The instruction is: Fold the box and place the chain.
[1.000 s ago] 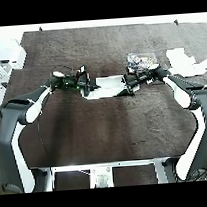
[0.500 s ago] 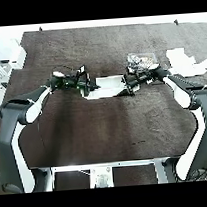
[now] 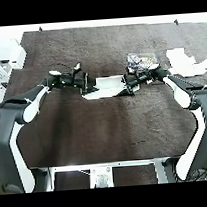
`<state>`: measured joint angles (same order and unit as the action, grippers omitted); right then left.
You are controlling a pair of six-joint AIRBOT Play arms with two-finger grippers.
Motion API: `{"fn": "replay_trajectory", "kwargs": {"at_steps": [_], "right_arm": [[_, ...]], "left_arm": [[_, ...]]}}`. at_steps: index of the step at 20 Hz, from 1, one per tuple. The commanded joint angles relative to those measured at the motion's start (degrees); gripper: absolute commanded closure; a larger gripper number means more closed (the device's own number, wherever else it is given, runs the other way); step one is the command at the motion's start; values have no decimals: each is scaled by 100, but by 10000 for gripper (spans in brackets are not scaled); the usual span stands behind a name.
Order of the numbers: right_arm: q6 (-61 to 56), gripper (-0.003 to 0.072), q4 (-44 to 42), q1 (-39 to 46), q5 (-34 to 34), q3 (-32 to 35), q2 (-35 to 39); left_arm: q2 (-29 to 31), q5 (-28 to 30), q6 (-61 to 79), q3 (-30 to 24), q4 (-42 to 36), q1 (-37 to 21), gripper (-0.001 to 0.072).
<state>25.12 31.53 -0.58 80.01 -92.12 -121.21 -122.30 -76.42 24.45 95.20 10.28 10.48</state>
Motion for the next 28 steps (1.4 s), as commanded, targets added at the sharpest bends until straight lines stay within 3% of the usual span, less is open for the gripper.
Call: {"fn": "replay_trajectory", "kwargs": {"at_steps": [1,2,5,7,11,16,19,22,28], "right_arm": [[-2,255,2,-2,0,-2,2],[-2,255,2,-2,2,-2,2],[-2,255,2,-2,0,-2,2],[-2,255,2,-2,0,-2,2],[-2,255,2,-2,0,-2,2],[-2,256,2,-2,0,-2,2],[-2,255,2,-2,2,-2,2],[-2,256,2,-2,0,-2,2],[-2,255,2,-2,0,-2,2]], "left_arm": [[210,-1145,-37,55,-131,-339,174],[319,-1480,-44,92,-188,-474,178],[717,-2105,9,105,-219,-767,693],[1062,-2179,-85,98,-197,-817,695],[2094,-1381,-509,-116,168,-503,696],[3058,839,-286,-1394,1075,358,696],[3095,2140,-142,-2120,1075,951,696],[3093,2830,-144,-2583,1073,1322,694],[2879,4664,-146,-2516,518,1366,693]]}}
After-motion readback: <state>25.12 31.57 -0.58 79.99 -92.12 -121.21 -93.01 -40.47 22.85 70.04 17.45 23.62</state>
